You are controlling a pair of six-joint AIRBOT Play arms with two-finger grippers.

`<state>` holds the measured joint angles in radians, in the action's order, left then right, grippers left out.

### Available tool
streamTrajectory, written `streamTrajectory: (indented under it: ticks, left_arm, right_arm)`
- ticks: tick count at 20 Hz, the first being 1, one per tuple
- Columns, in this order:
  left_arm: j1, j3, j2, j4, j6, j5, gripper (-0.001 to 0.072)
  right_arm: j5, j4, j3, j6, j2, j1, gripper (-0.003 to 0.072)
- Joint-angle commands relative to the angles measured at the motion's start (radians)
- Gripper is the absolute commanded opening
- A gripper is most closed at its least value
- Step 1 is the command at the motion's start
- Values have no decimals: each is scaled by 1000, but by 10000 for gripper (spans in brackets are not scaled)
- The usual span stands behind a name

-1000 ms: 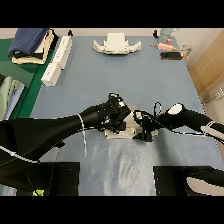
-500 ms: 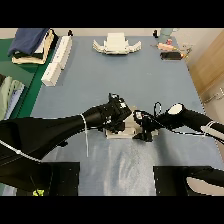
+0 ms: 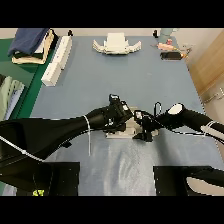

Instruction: Fold the box.

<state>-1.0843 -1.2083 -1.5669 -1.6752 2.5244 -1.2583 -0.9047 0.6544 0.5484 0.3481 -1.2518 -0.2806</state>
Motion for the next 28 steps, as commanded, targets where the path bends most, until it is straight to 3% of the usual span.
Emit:
streamTrajectory:
  ticks: [1, 3, 4, 5, 6, 9, 14, 17, 19, 21, 25, 28]
  left_arm:
    - [-10, 0, -4, -6, 7, -6, 15]
    - [-13, -4, -4, -8, 4, -10, 17]
    - [-13, -8, -4, -8, 3, -10, 138]
    - [-13, -16, -3, -8, 6, -16, 430]
    - [-11, -27, -3, -8, 7, -36, 484]
    - [-11, -70, -2, -40, -3, -131, 484]
    - [6, -154, 16, -50, -109, -255, 468]
    - [46, -167, 107, -49, -155, -312, 451]
    - [80, -167, 190, -48, -188, -364, 188]
    - [119, -167, 269, 0, -294, -406, 15]
    - [205, -167, 328, 273, -601, -403, 14]
    - [201, -159, 327, 318, -807, -259, 15]
  right_arm:
    - [0, 0, 1, 0, 0, 0, 562]
    - [0, 0, 1, 0, 0, 0, 562]
    - [0, 0, 1, 0, 0, 0, 562]
    - [0, 0, 1, 0, 0, 0, 562]
    - [0, 0, 1, 0, 0, 0, 562]
    - [0, 0, 1, 0, 0, 0, 563]
    - [0, 0, 1, 0, 0, 0, 562]
    - [0, 0, 1, 0, 0, 0, 562]
    - [0, 0, 1, 0, 0, 0, 562]
    - [0, 0, 1, 0, 0, 0, 562]
    - [0, 0, 1, 0, 0, 0, 563]
    - [0, 0, 1, 0, 0, 0, 562]
